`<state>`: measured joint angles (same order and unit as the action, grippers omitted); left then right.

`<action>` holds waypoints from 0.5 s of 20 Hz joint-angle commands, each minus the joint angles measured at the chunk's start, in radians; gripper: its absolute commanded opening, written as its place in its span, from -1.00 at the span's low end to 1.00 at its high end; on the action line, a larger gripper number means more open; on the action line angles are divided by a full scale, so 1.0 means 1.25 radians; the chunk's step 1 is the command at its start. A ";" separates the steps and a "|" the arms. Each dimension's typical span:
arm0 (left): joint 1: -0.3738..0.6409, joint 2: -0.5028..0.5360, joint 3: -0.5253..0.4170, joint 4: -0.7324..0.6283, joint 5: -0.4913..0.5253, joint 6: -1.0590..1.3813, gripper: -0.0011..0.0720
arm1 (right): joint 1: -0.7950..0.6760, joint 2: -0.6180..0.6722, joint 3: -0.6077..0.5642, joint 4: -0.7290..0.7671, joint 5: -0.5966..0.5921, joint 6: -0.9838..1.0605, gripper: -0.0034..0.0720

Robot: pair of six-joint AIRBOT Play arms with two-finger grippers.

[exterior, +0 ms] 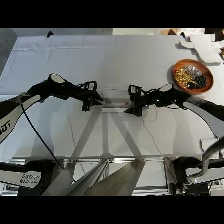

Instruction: Fold the box and place the chain.

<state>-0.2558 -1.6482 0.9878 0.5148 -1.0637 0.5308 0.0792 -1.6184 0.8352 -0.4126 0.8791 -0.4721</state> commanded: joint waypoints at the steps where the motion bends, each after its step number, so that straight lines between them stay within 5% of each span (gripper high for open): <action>1: -0.003 -0.007 -0.001 -0.010 -0.002 0.003 -0.95 | 0.001 0.000 0.000 0.001 -0.001 0.000 0.22; 4: -0.003 -0.007 -0.001 -0.011 -0.002 0.003 -0.89 | 0.001 0.000 0.000 0.001 -0.001 0.000 0.22; 7: -0.006 -0.007 -0.001 -0.011 -0.002 0.003 -0.37 | 0.001 0.000 0.000 0.001 -0.001 0.000 0.22; 10: -0.006 -0.007 -0.002 -0.015 -0.007 0.002 -0.37 | 0.001 0.000 0.000 0.001 -0.001 0.000 0.22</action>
<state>-0.2626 -1.6562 0.9867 0.5007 -1.0672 0.5339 0.0792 -1.6184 0.8352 -0.4129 0.8783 -0.4747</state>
